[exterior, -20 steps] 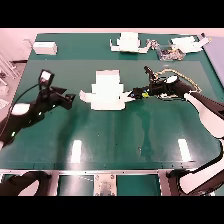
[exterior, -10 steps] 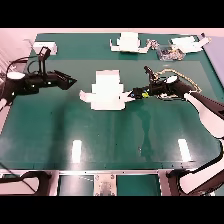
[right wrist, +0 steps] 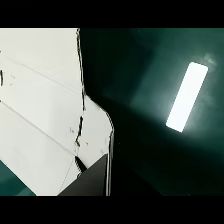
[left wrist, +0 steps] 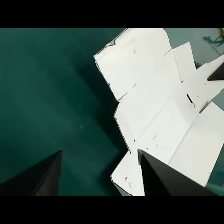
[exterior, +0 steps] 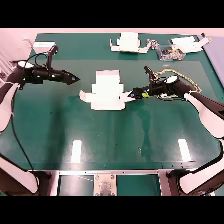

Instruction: Fold the box and place the chain.

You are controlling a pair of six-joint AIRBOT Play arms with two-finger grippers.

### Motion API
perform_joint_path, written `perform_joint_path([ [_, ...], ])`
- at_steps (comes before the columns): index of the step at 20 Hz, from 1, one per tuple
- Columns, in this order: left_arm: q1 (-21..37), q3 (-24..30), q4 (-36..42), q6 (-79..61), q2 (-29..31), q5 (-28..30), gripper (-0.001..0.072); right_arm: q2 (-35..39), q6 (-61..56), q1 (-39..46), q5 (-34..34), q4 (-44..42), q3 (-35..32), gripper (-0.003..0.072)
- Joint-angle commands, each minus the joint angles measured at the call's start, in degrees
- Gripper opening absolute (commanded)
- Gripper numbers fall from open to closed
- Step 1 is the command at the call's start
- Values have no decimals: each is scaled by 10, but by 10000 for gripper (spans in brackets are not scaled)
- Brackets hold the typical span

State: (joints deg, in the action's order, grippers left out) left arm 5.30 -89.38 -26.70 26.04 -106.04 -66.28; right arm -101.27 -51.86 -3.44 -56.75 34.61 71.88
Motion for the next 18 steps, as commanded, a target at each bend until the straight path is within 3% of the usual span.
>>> perform_joint_path([
  [1, -9, -62, -3, 35, -55, -39, 538, 0, -2, 0, -5, 0, 0, 8],
  [4, -43, -86, -16, 37, -78, -45, 538, 0, -2, 0, -9, 0, 0, 8],
  [9, -85, -112, -68, 37, -99, 9, 538, 0, -2, 0, -9, 0, 0, 9],
  [18, -99, -173, -54, 46, -156, -31, 538, 0, -2, 0, -9, 0, 0, 9],
])
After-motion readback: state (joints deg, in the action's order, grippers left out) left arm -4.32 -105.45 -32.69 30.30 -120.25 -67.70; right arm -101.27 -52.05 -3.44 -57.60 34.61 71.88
